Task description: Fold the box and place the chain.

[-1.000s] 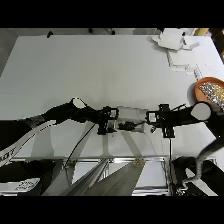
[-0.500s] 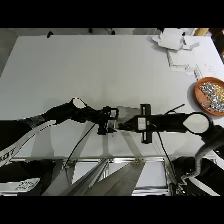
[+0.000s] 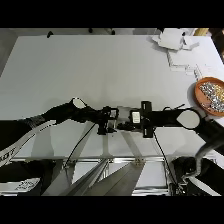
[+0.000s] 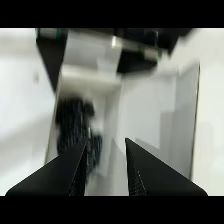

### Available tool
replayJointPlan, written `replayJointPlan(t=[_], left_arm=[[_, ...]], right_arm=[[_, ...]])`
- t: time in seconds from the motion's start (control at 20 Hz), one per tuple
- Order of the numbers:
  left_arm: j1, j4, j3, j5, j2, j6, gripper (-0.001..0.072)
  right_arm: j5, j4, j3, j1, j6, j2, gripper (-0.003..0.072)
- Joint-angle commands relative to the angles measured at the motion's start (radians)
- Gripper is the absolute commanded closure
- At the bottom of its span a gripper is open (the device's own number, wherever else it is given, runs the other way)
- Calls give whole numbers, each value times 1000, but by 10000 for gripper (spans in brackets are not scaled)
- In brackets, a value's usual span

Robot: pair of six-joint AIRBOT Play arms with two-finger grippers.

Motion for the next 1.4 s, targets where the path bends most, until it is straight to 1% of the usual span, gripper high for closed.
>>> replayJointPlan(t=[0.0,0.05,0.1,0.2,0.3,0.45,0.6,0.65,0.7,0.75,0.8,0.85,1.0,1.15,1.25,1.35], left_arm=[[1,0,0,0,1,0,455],[1,0,0,0,1,0,455],[0,0,0,0,1,0,455],[1,0,0,0,1,0,455],[0,0,0,0,1,0,455],[0,0,0,0,1,0,455],[0,0,0,0,1,0,455],[0,0,0,0,1,0,455],[1,0,0,0,1,0,455],[0,0,0,0,1,0,455],[0,0,0,0,1,0,455],[0,0,0,0,1,0,455],[0,0,0,0,1,0,455],[1,0,0,0,1,0,455],[0,0,0,0,1,0,455],[1,0,0,0,1,0,455]], right_arm=[[252,-242,12,-134,-21,76,417],[288,-262,8,-188,-50,74,418],[287,-261,-4,-235,-77,69,418],[240,-235,-41,-295,-148,53,418],[183,-200,-81,-303,-216,18,417],[122,-73,-118,-303,-333,-81,418],[82,22,-118,-303,-339,-186,419],[75,24,-118,-303,-339,-214,443],[71,14,-118,-303,-338,-230,512],[69,-4,-117,-303,-337,-232,640],[77,-26,-115,-303,-328,-217,664],[84,-42,-114,-303,-326,-185,664],[107,-69,-113,-303,-247,-23,664],[193,-50,-113,-303,-245,141,664],[243,42,-113,-303,-247,220,664],[232,220,-113,-303,-260,259,664]])
